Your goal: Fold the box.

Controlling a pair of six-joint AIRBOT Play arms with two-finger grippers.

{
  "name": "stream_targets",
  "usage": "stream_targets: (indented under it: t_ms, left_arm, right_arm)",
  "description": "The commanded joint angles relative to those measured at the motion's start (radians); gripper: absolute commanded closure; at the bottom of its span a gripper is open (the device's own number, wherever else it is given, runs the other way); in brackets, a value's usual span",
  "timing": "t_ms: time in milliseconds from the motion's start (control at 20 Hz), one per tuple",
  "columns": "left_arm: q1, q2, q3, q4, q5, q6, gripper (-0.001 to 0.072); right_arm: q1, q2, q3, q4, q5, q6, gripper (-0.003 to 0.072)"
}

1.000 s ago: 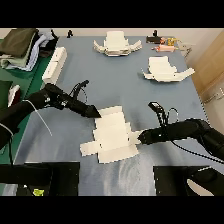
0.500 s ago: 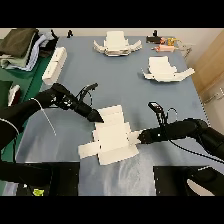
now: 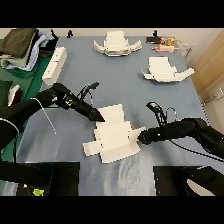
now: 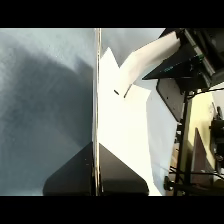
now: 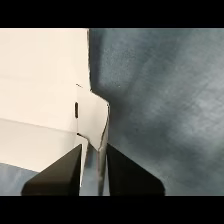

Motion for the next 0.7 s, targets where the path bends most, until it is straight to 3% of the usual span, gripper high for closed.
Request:
stream_targets:
  t_ms: [0, 350, 650]
  left_arm:
    - [-0.001, 0.005, 0.029, -0.010, 0.026, 0.101, 0.0698]
    - [-0.099, 0.138, 0.036, 0.002, 0.170, 0.264, 0.0699]
    - [-0.211, 0.204, 0.000, 0.021, 0.343, 0.283, 0.0703]
  right_arm:
    - [-0.001, 0.000, 0.045, -0.188, 0.003, 0.015, 0.0437]
    - [-0.001, 0.000, 0.135, -0.656, -0.005, 0.350, 0.0436]
    - [-0.001, 0.000, 0.147, -0.672, -0.020, 0.462, 0.0436]
